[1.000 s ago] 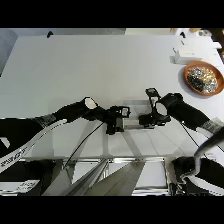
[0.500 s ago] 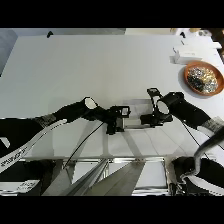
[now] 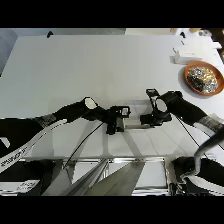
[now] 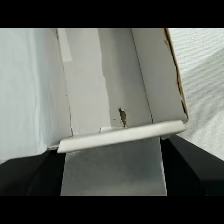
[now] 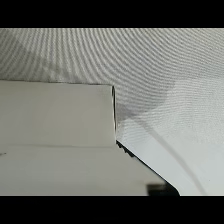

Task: Fold the box and place the chain.

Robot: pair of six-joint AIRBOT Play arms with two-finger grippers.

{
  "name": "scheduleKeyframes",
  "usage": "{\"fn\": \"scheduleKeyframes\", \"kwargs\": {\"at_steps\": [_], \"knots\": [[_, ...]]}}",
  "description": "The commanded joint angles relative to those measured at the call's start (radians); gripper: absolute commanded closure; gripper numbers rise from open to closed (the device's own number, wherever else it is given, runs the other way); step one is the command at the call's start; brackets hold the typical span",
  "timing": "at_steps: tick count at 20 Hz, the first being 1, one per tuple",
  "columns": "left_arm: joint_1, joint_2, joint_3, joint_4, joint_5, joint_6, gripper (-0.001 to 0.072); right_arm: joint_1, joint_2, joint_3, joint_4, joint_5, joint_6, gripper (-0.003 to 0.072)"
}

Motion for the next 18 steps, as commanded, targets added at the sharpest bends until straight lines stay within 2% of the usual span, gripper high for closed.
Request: {"fn": "scheduleKeyframes", "kwargs": {"at_steps": [1, 2, 3, 4, 5, 6, 9, 14, 15, 16, 18], "knots": [[0.0, 0.001, 0.0, 0.0, 0.0, 0.0, 0.0438, 0.006, -0.005, -0.001, 0.066, -0.016, -0.018, 0.0672], [0.0, 0.001, 0.0, 0.0, 0.0, 0.0, 0.0438, 0.011, -0.005, -0.001, 0.064, -0.022, -0.019, 0.0657], [0.0, 0.001, 0.0, 0.0, 0.0, 0.0, 0.0438, 0.013, -0.005, -0.001, 0.064, -0.028, -0.018, 0.0529], [0.0, 0.001, 0.0, 0.001, 0.0, 0.0, 0.0438, 0.013, -0.005, -0.001, 0.065, -0.031, -0.018, 0.047], [0.0, 0.001, 0.0, 0.0, 0.0, 0.0, 0.0438, 0.013, -0.005, -0.001, 0.064, -0.028, -0.018, 0.0492], [0.001, 0.001, 0.0, 0.001, 0.0, 0.0, 0.0438, 0.013, -0.005, -0.001, 0.063, -0.026, -0.018, 0.0587], [0.0, 0.001, 0.0, 0.001, 0.0, 0.0, 0.0438, 0.013, -0.005, -0.001, 0.064, -0.027, -0.018, 0.0673], [0.0, 0.001, 0.0, 0.001, 0.0, 0.0, 0.0438, 0.013, -0.004, -0.001, 0.064, -0.027, -0.021, 0.0653], [0.001, 0.001, 0.0, 0.001, 0.0, 0.0, 0.0438, 0.013, -0.001, -0.001, 0.064, -0.027, -0.022, 0.056], [0.0, 0.001, 0.0, 0.001, 0.0, 0.0, 0.0438, 0.013, 0.005, -0.001, 0.064, -0.027, -0.022, 0.0504], [0.0, 0.001, 0.0, 0.001, 0.0, 0.0, 0.0438, 0.013, 0.024, -0.001, 0.063, -0.026, -0.037, 0.0499]]}}
